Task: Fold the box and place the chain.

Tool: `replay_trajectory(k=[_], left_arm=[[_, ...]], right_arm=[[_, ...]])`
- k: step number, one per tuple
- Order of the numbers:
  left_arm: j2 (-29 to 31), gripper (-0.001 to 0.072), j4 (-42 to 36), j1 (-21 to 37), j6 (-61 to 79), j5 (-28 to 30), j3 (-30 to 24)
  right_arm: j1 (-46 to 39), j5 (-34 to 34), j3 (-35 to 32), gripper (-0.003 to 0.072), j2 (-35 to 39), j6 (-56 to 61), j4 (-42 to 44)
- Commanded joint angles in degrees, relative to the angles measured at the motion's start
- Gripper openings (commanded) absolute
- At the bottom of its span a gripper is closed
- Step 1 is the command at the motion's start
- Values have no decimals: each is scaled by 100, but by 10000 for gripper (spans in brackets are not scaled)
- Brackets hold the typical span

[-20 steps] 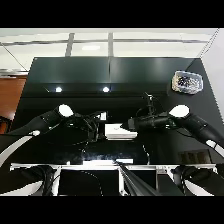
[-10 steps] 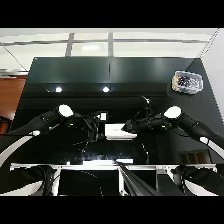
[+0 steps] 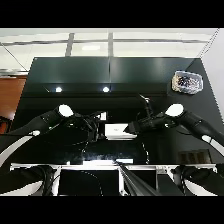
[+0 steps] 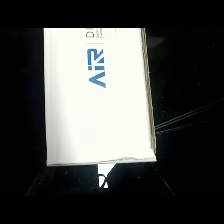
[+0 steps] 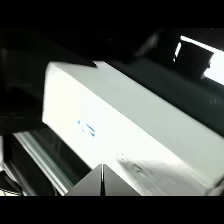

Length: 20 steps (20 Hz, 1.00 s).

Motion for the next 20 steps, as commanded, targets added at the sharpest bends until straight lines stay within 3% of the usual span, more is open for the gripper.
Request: replay_trajectory(k=[1, 7, 13, 19, 20], left_arm=[[-2, 336, 7, 0, 13, 7, 4], [-2, 336, 4, 0, 13, 7, 4], [-26, 336, -389, -26, 11, 166, 4], [-24, 338, -750, -22, 13, 81, 4], [-20, 396, -704, -20, -44, 52, 7]], right_arm=[[-546, 654, 345, 15, 505, -162, -9], [-2037, 791, 627, 15, 1137, -120, -789], [-2365, 726, 623, 15, 1137, 411, -3132], [-2365, 470, 623, 15, 1137, 549, -3161], [-2365, 483, 623, 15, 1137, 590, -3163]])
